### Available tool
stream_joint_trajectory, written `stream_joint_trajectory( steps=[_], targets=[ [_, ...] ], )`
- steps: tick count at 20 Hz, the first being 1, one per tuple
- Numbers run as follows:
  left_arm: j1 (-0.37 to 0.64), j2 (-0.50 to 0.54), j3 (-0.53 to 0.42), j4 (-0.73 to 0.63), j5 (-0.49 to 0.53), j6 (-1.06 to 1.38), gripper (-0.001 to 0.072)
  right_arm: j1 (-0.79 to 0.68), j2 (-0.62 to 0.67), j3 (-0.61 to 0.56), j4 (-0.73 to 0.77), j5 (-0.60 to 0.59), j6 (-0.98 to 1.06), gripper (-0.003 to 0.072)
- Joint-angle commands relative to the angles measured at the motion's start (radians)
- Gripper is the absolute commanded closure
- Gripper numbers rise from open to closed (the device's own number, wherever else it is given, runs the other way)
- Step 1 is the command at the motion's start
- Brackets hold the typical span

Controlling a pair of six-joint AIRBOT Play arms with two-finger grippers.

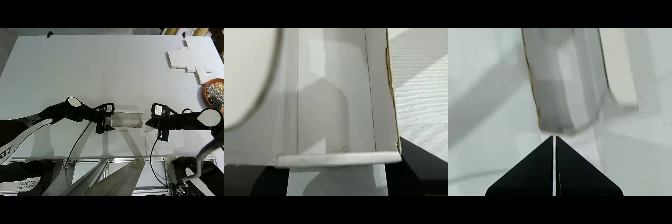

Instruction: Fold the box and place the chain.

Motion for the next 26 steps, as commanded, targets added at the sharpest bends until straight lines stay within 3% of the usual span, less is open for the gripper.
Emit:
stream_joint_trajectory(
  steps=[1, 5, 9, 11, 14, 18, 22, 26],
  targets=[
    [0.000, 0.000, 0.000, 0.000, 0.000, 0.000, 0.0674, 0.014, -0.006, 0.001, 0.305, -0.087, -0.047, 0.0673],
    [0.000, 0.000, 0.000, 0.000, 0.000, 0.000, 0.0674, 0.070, -0.165, 0.001, 0.514, -0.361, -0.114, 0.0674],
    [0.000, 0.000, 0.000, 0.000, 0.000, 0.000, 0.0674, 0.082, -0.398, 0.001, 0.521, -0.560, -0.105, 0.0674],
    [0.000, 0.000, 0.000, 0.000, 0.000, 0.000, 0.0674, 0.082, -0.464, 0.002, 0.518, -0.579, -0.104, 0.0674],
    [0.000, 0.000, 0.000, 0.000, 0.000, 0.000, 0.0674, 0.081, -0.464, 0.003, 0.450, -0.557, -0.101, 0.0674],
    [0.000, 0.000, 0.000, 0.000, 0.000, 0.000, 0.0674, 0.004, -0.299, 0.030, 0.263, -0.449, 0.030, 0.0674],
    [0.000, 0.000, 0.000, 0.000, 0.000, 0.000, 0.0674, -0.064, -0.105, 0.030, 0.035, -0.280, 0.016, 0.0675],
    [0.000, 0.000, 0.000, 0.000, 0.000, 0.000, 0.0674, -0.037, -0.076, 0.028, -0.040, -0.079, 0.016, 0.0674]
  ],
)
